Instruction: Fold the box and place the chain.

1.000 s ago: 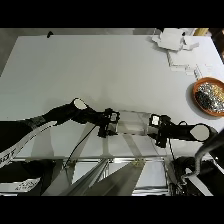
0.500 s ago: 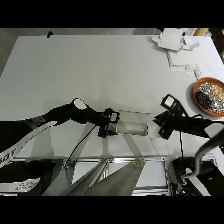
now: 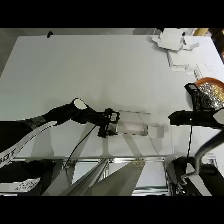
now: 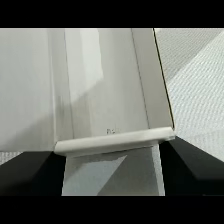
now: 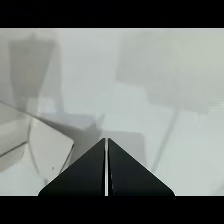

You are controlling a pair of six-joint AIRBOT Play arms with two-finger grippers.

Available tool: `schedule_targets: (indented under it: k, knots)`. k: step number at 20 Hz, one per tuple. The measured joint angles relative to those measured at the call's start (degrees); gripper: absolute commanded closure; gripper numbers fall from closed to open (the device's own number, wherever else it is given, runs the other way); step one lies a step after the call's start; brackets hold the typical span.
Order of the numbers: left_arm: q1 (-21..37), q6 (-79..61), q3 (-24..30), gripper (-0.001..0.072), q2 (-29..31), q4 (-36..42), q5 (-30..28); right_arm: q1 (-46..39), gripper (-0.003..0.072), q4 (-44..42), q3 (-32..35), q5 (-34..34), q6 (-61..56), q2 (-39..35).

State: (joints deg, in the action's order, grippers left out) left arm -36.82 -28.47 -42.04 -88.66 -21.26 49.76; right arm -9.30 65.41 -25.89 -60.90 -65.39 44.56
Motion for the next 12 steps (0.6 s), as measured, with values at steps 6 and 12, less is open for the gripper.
schedule_targets:
  k: [6,12]
  knots:
    - [0.0,0.0,0.0,0.0437,0.0,0.0,0.0,-1.6,0.0665,-1.8,1.0,-4.9,-5.5,10.0]
    - [0.0,0.0,0.0,0.0437,0.0,0.0,0.0,0.3,0.0665,-7.6,4.2,-3.0,-6.1,12.3]
